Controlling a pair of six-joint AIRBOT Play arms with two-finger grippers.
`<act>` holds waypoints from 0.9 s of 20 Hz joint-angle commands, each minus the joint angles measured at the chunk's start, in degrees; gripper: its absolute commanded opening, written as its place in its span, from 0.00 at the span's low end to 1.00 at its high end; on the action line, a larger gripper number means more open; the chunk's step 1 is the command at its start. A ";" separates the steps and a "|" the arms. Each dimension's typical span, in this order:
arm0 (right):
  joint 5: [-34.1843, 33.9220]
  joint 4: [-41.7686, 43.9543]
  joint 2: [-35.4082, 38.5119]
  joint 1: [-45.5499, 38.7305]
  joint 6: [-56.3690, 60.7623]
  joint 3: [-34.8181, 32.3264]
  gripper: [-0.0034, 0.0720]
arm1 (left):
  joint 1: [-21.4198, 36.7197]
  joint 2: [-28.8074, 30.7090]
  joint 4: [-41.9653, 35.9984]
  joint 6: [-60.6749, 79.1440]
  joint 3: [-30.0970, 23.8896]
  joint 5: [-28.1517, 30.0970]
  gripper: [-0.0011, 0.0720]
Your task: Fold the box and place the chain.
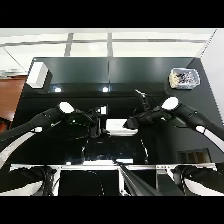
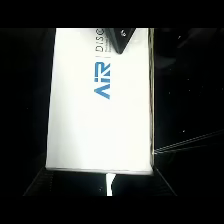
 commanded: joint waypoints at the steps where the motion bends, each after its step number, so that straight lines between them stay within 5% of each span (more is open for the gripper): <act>1: 9.38 -0.20 4.70 -5.07 -1.25 3.89 0.06 | 0.00 0.02 -0.11 0.17 0.04 0.00 0.78; 3: 11.93 -3.61 9.92 -10.67 -0.92 5.40 0.06 | 0.00 0.15 -0.07 0.02 0.07 -0.02 0.78; 5: 14.45 -8.55 15.17 -17.27 1.42 5.38 0.06 | 0.02 1.31 2.73 -1.07 0.33 -0.90 1.00; 9: 25.40 -20.28 21.75 -28.94 4.87 5.35 0.06 | 0.00 7.39 17.16 -18.25 5.18 -5.66 1.00; 12: 24.22 -21.20 22.73 -33.14 5.64 5.07 0.06 | -1.05 8.37 16.81 -27.36 11.21 -7.30 0.99; 18: 20.81 -21.03 22.71 -33.09 6.05 4.96 0.06 | -9.73 -5.97 16.85 -35.08 25.86 -5.79 0.99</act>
